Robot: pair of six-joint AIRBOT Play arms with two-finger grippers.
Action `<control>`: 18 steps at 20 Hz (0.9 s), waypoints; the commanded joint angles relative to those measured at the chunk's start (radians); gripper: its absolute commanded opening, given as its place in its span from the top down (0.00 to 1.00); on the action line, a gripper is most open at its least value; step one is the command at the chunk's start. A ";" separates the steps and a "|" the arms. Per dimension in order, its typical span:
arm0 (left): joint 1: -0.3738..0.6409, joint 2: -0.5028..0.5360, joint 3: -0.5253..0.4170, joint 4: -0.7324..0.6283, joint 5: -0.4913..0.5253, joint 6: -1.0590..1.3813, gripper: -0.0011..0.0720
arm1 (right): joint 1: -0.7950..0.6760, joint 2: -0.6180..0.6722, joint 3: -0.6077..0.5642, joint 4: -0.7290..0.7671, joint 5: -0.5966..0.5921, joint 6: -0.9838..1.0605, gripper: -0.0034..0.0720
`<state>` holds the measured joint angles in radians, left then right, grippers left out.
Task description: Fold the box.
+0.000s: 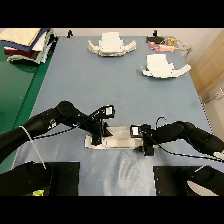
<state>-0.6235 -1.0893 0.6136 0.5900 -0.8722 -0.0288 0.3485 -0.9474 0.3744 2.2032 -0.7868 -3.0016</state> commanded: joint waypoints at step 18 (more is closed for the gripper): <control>-0.109 0.187 0.027 -0.016 -0.078 -0.980 0.96 | 0.000 0.000 -0.001 0.000 0.000 0.000 0.23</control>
<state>-0.6472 -0.8917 0.6277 0.7033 -1.1019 -0.8505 0.3489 -0.9474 0.3740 2.2032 -0.7887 -3.0013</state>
